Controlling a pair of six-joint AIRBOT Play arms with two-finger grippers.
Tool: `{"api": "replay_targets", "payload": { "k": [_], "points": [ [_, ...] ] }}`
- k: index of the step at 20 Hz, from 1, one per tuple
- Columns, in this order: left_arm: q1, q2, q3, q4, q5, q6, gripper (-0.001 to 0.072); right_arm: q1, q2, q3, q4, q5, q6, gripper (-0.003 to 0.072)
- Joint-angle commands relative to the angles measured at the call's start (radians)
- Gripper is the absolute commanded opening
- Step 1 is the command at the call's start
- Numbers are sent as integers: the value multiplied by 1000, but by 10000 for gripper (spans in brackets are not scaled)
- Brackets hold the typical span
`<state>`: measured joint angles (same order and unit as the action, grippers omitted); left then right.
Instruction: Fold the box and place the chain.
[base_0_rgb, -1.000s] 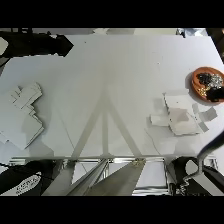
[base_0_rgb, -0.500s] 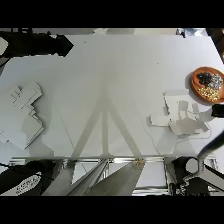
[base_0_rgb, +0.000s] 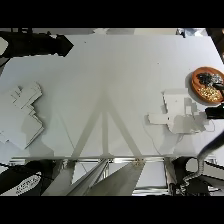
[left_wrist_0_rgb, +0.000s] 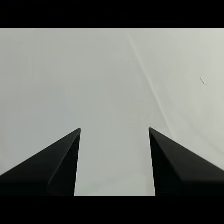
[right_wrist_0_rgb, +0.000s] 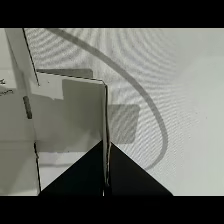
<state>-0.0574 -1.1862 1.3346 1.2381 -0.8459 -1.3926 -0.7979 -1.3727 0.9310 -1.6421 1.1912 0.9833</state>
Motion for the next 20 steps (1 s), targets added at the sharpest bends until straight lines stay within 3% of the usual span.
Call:
{"api": "replay_targets", "payload": {
  "k": [1, 5, 10, 20],
  "points": [
    [0, 1, 1, 0, 0, 0, 465, 8, -9, 11, 2, -14, -24, 10],
    [0, 1, 1, 0, 0, 0, 465, 76, 30, 26, 40, 6, -32, 9],
    [0, 1, 1, 0, 0, 0, 465, 214, 105, 26, 227, 47, -106, 9],
    [0, 1, 1, 0, 0, 0, 465, 565, 171, 26, 786, 15, -197, 8]
  ]
}}
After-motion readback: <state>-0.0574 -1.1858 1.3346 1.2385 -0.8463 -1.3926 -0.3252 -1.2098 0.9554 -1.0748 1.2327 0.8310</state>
